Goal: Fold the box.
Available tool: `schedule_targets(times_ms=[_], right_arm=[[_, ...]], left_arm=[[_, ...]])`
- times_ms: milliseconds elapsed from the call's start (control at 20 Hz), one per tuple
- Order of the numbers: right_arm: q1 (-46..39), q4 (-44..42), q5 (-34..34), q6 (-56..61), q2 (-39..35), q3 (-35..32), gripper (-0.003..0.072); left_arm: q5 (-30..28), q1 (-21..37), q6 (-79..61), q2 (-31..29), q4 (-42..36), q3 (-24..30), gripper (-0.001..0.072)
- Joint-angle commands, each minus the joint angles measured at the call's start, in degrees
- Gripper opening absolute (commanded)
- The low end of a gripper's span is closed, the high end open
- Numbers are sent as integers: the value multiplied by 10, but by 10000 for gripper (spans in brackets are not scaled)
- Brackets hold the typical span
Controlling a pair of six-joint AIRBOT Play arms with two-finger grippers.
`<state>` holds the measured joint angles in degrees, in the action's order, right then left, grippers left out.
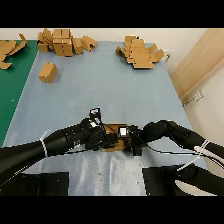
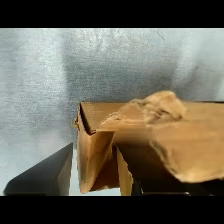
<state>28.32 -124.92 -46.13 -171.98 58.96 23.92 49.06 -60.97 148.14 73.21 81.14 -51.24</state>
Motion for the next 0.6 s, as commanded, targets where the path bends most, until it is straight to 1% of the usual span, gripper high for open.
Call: schedule_targets(times_ms=[0,250,550], right_arm=[[0,0,0,0,0,0,506],[0,0,0,0,0,0,507],[0,0,0,0,0,0,506]], left_arm=[[1,-1,-36,16,-2,-13,420],[41,-1,-50,50,-3,-41,420],[34,-4,-48,50,-3,-42,417]])
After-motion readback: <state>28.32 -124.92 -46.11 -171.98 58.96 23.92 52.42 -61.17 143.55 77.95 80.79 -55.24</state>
